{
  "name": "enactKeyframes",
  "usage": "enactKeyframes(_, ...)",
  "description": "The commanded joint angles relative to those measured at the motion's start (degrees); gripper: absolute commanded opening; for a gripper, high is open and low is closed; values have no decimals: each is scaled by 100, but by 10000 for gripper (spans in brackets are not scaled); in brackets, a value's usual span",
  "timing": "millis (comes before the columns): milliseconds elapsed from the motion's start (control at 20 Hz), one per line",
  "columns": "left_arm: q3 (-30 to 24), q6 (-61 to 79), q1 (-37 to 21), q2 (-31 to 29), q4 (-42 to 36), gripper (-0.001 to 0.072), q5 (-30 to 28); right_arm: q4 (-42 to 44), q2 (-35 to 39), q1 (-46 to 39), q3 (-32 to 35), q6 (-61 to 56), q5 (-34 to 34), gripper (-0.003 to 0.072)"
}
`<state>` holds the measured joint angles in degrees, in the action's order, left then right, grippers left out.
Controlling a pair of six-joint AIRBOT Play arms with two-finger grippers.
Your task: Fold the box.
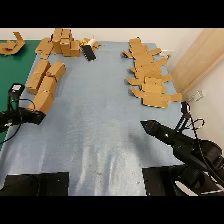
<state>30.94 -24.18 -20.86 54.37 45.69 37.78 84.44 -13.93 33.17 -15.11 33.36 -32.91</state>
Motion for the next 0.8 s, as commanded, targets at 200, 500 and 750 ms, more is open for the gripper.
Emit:
enactKeyframes(200,20,-584,-354,273,730,460,-503,-275,-7,-2,-4,-205,4,3)
enactKeyframes(500,343,-632,50,1073,660,460,-1558,-282,-15,-2,-4,-352,7,4)
enactKeyframes(750,863,-975,52,1447,658,500,-1471,-282,-57,-2,-4,-356,11,4)
